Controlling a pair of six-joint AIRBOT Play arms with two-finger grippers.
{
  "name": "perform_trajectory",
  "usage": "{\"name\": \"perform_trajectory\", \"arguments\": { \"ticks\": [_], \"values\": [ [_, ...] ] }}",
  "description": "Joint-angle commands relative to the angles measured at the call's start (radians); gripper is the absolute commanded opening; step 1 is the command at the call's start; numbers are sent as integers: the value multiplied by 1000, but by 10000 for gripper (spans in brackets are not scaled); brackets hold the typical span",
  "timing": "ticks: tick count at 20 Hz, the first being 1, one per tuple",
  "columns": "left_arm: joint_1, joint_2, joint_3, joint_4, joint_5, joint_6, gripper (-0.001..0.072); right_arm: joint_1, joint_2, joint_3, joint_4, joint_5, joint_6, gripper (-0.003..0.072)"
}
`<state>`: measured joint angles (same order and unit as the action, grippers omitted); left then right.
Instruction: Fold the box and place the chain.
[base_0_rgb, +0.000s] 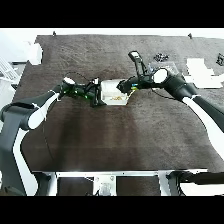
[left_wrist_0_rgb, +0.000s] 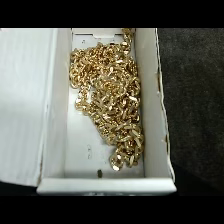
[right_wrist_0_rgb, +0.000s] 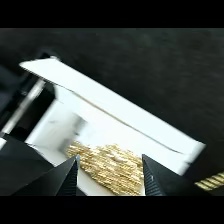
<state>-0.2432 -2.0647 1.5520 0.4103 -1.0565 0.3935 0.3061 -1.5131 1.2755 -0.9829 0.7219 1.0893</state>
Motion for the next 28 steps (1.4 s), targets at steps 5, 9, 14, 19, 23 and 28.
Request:
{"name": "perform_trajectory", "arguments": {
  "ticks": [5, 9, 14, 19, 23, 28],
  "values": [
    [0, 0, 0, 0, 0, 0, 416, -287, -7, 8, -45, -80, 101, 470],
    [0, 0, 0, 0, 0, 0, 417, -428, -111, 50, 50, -125, 134, 517],
    [0, 0, 0, 0, 0, 0, 416, -463, -334, 236, 172, 20, 42, 523],
    [0, 0, 0, 0, 0, 0, 417, -457, -455, 369, 172, 62, 42, 526],
    [0, 0, 0, 0, 0, 0, 416, -456, -520, 422, 176, 106, 33, 516],
    [0, 0, 0, 0, 0, 0, 416, -457, -539, 441, 279, 101, -28, 90]
  ]
}}
